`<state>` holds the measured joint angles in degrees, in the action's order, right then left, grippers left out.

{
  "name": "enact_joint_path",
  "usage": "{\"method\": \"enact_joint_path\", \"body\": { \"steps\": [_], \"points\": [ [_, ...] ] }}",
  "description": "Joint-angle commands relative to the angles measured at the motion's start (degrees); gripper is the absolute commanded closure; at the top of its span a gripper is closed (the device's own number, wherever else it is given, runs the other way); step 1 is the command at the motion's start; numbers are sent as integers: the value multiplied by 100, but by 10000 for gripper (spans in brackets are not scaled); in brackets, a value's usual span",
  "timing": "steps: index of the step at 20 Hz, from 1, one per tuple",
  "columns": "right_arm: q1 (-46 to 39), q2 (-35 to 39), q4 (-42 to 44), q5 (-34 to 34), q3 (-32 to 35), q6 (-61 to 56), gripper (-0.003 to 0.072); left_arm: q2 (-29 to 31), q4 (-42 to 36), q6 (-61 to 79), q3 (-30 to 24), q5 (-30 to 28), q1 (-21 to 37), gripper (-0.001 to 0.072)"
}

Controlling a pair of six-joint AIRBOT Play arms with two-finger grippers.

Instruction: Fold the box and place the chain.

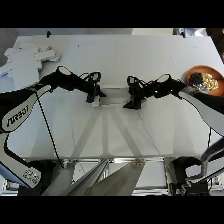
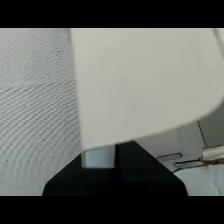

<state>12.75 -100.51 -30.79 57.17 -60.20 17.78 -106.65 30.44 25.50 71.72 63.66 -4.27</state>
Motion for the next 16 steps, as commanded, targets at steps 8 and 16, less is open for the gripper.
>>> {"method": "enact_joint_path", "body": {
  "steps": [8, 16],
  "points": [
    [-2, -4, -46, 48, 2, -39, 311, 0, 4, 2, 7, 2, 0, 692],
    [-2, -4, -46, 48, 2, -39, 311, 0, 4, 2, 7, 4, 0, 692]
  ]
}}
